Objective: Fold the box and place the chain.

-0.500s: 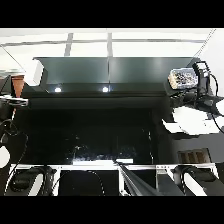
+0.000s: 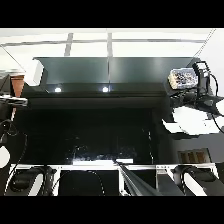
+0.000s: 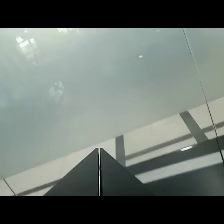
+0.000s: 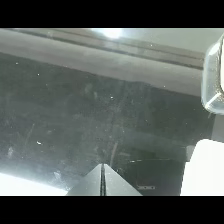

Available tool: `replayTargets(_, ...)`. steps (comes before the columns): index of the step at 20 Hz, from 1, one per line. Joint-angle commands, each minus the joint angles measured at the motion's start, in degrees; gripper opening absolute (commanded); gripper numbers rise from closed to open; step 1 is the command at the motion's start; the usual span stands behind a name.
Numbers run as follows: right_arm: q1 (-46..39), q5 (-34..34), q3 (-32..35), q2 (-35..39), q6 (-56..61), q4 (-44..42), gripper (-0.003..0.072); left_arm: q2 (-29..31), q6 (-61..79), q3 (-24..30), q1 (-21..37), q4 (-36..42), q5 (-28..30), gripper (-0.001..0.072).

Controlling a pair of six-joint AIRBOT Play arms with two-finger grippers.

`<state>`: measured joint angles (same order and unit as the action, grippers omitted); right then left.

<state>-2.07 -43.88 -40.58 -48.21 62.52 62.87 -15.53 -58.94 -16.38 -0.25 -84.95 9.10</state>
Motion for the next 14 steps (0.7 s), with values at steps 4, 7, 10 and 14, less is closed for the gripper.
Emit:
replayTargets(4, -0.04, 0.61, 0.00, -0.02, 0.02, -0.02, 0.0019, -0.13, -21.14, 0.00, -0.02, 2.78, 8.87, 0.0029)
replayTargets(7, -0.04, 9.51, 0.00, -0.04, 0.04, -2.21, 0.0020, -2.73, -33.79, -0.02, -0.04, 5.81, -9.07, 0.0029)
replayTargets(10, -0.04, 13.60, 0.00, -0.07, 0.07, -6.84, 0.0020, -5.42, -35.41, 0.00, 0.24, 5.49, -25.38, 0.0029)
replayTargets(14, -0.02, 12.04, 0.00, -0.17, 0.02, -15.58, 0.0020, -5.99, -36.61, 0.04, -0.46, 11.89, -23.78, 0.0029)
